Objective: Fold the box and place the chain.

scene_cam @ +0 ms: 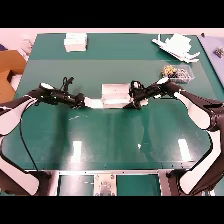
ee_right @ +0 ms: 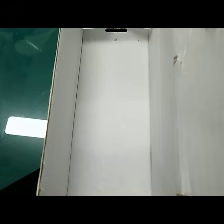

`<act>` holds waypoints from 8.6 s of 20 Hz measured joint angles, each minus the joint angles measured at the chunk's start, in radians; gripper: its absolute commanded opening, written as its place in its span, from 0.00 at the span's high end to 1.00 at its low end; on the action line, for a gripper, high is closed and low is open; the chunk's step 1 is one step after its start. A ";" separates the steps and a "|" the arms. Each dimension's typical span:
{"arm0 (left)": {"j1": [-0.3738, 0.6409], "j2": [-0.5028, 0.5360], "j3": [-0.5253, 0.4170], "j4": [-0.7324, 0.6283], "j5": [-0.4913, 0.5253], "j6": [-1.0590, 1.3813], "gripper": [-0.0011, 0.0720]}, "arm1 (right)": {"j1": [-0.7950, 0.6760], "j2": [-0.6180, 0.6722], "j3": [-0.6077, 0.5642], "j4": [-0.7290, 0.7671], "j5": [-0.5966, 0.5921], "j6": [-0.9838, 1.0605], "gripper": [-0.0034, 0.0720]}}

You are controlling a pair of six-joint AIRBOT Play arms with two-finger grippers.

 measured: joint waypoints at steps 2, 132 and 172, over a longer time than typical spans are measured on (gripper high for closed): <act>-0.012 -0.001 0.001 -0.001 -0.007 -0.004 0.96 | 0.000 0.000 0.000 0.000 0.000 0.000 0.23; -0.560 -0.106 0.590 1.037 -0.075 -1.181 0.83 | 0.000 0.000 0.000 -0.002 0.002 0.000 0.23; -0.156 0.206 0.273 0.352 -0.052 0.742 0.02 | 0.000 0.000 0.000 0.000 0.000 0.000 0.23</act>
